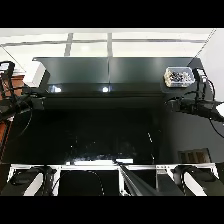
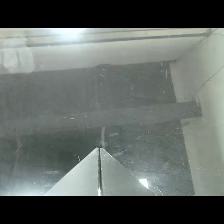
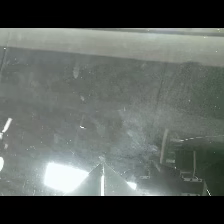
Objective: Fold the box and place the chain.
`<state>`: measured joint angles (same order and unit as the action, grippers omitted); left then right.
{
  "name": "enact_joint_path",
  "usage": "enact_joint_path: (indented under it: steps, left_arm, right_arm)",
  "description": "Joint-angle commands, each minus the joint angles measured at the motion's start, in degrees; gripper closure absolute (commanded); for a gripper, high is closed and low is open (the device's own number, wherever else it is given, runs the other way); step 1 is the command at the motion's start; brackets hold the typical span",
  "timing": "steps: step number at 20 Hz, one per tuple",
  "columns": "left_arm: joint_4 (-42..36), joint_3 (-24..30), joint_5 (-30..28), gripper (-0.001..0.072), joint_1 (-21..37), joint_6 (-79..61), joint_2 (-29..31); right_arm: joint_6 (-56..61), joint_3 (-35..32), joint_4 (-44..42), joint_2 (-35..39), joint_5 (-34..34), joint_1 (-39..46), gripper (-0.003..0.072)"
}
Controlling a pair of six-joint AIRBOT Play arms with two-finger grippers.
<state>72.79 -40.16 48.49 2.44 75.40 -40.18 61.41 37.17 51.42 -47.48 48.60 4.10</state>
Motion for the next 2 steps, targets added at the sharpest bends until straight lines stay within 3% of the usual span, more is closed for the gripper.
enact_joint_path:
  steps: [1,2]
  left_arm:
    - [0.02,0.04,-0.07,0.0683,0.07,-0.02,0.07]
    - [0.02,0.04,-0.07,0.0683,0.07,-0.02,0.07]
  right_arm:
    - [0.02,0.0,0.02,-0.04,0.0,-0.04,0.0671]
    - [0.02,0.0,0.02,-0.04,0.0,-0.04,0.0671]
